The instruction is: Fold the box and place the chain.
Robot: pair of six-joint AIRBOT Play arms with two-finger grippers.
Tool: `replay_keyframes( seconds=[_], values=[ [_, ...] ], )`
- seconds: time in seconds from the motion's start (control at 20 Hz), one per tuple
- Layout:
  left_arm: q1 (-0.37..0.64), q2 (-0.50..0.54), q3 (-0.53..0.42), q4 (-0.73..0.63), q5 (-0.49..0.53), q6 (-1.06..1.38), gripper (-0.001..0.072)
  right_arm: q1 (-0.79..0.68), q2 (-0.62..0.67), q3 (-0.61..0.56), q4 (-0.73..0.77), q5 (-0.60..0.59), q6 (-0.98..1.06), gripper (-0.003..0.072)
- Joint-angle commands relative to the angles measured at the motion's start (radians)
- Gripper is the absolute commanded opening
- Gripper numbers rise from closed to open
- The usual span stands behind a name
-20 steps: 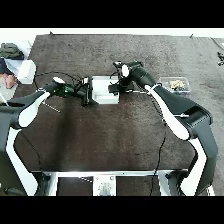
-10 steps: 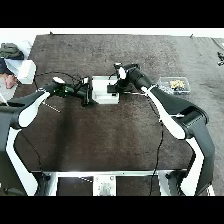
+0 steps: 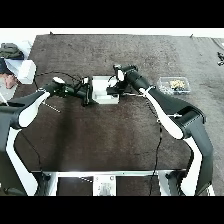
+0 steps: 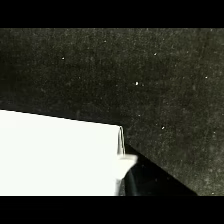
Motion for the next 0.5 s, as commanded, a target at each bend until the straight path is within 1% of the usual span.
replay_keyframes(
  seconds=[0.0, 0.45],
  values=[
    [0.000, 0.000, 0.000, 0.000, 0.000, 0.000, 0.0355, 0.000, -0.001, 0.001, -0.011, 0.005, 0.005, 0.0264],
    [0.000, 0.000, 0.000, 0.000, 0.000, 0.000, 0.0355, 0.006, -0.001, 0.001, -0.056, 0.027, 0.031, 0.0263]
  ],
)
